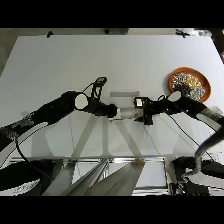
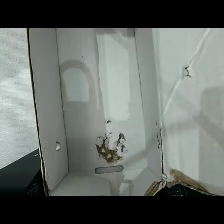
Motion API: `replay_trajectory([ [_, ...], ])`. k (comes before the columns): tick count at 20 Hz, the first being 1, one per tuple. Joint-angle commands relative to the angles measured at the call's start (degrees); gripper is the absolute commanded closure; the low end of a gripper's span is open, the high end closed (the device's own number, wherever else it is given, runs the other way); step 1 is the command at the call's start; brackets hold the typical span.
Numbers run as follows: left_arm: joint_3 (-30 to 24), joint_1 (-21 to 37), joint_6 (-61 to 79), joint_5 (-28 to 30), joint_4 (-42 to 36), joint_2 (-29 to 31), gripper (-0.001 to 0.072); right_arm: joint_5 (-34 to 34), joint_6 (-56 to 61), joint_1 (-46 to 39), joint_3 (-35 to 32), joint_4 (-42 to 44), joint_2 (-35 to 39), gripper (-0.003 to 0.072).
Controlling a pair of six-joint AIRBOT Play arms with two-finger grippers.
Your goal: Fold the box and place the chain.
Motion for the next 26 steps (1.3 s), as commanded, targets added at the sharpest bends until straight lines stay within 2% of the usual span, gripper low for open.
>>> replay_trajectory([
  [1,2.49,-1.05,-12.13,-7.08,8.26,-1.42,0.0313,0.02,0.02,-0.04,0.04,0.00,0.04,0.0304],
  [3,5.88,-2.16,-16.87,-9.14,11.32,-3.69,0.0313,0.02,0.02,-0.04,0.04,0.00,0.04,0.0304],
  [6,11.37,-4.24,-18.95,-10.93,11.52,-8.07,0.0313,0.02,0.02,-0.04,0.04,0.00,0.04,0.0304],
  [9,13.75,-5.60,-23.34,-12.44,11.61,-11.82,0.0318,0.02,0.02,-0.04,0.04,0.00,0.04,0.0304],
  [11,13.97,-6.08,-25.75,-12.24,12.70,-13.03,0.0391,0.02,0.02,-0.04,0.04,0.00,0.04,0.0304],
  [13,13.97,-6.14,-27.21,-12.68,13.84,-13.55,0.0403,0.04,0.02,-0.04,0.04,0.00,0.04,0.0304],
  [16,13.97,-6.16,-30.01,-12.33,15.63,-13.60,0.0522,0.02,0.02,-0.04,0.04,0.00,0.04,0.0304],
  [17,13.97,-6.16,-30.25,-12.11,15.61,-13.60,0.0603,0.02,0.02,-0.04,0.04,0.00,0.04,0.0304],
  [19,13.97,-6.36,-30.64,-11.89,15.58,-13.60,0.0695,0.02,0.02,-0.04,0.04,0.00,0.04,0.0304],
  [24,13.97,-6.40,-31.04,-11.10,14.73,-13.53,0.0704,0.02,0.02,-0.04,0.04,0.00,0.04,0.0304],
  [25,13.97,-6.40,-30.99,-10.73,14.23,-13.49,0.0688,0.02,0.02,-0.04,0.04,0.00,0.04,0.0304],
  [26,13.97,-6.38,-31.01,-10.10,13.55,-13.44,0.0591,0.02,0.02,-0.04,0.04,0.00,0.04,0.0304],
])
